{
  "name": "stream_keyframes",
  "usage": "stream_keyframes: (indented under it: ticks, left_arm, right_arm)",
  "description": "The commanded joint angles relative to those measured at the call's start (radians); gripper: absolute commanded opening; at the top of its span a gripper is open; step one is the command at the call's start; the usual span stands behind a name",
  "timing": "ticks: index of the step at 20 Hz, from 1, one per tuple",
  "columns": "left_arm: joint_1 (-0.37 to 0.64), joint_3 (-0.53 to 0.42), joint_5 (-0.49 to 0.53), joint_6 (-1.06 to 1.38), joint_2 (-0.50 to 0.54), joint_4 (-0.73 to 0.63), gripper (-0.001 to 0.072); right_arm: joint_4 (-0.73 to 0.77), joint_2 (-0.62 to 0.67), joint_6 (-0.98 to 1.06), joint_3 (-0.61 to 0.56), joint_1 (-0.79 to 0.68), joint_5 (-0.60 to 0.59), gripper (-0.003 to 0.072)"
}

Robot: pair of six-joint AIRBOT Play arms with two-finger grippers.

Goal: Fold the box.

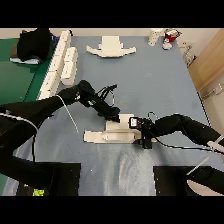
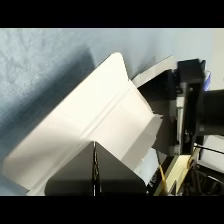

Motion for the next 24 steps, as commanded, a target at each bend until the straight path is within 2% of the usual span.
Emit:
stream_keyframes:
  ticks: [1, 5, 8, 11, 14, 15, 16, 17, 20, 24]
  left_arm:
    - [-0.001, 0.005, 0.016, 0.078, 0.108, 0.053, 0.0009]
    - [-0.002, 0.005, 0.016, 0.085, 0.34, 0.278, 0.0009]
    - [-0.007, -0.023, -0.003, 0.202, 0.516, 0.345, 0.0009]
    - [-0.054, -0.131, 0.01, 0.378, 0.657, 0.35, 0.001]
    - [-0.129, -0.243, 0.038, 0.534, 0.707, 0.351, 0.0016]
    - [-0.146, -0.271, 0.052, 0.582, 0.705, 0.357, 0.0232]
    - [-0.145, -0.297, 0.069, 0.619, 0.7, 0.352, 0.069]
    - [-0.112, -0.325, 0.084, 0.64, 0.691, 0.33, 0.0666]
    - [0.021, -0.418, 0.127, 0.782, 0.651, 0.273, 0.0665]
    - [0.03, -0.5, 0.219, 0.985, 0.6, 0.272, 0.0665]
  right_arm:
    - [0.0, 0.0, 0.0, 0.001, 0.001, 0.0, 0.0426]
    - [0.0, 0.0, 0.0, 0.001, 0.001, 0.0, 0.0426]
    - [0.0, 0.0, 0.0, 0.001, 0.001, 0.0, 0.0426]
    - [0.0, 0.0, 0.0, 0.001, 0.001, 0.0, 0.0426]
    - [0.0, 0.0, 0.0, 0.001, 0.001, 0.0, 0.0426]
    - [0.0, 0.0, 0.0, 0.001, 0.001, 0.0, 0.0426]
    - [0.0, 0.0, 0.0, 0.001, 0.001, 0.0, 0.0426]
    - [0.0, 0.0, 0.0, 0.001, 0.001, 0.0, 0.0426]
    - [-0.001, 0.0, 0.0, 0.001, 0.001, 0.0, 0.0426]
    - [-0.001, 0.0, 0.0, 0.001, 0.001, 0.0, 0.0426]
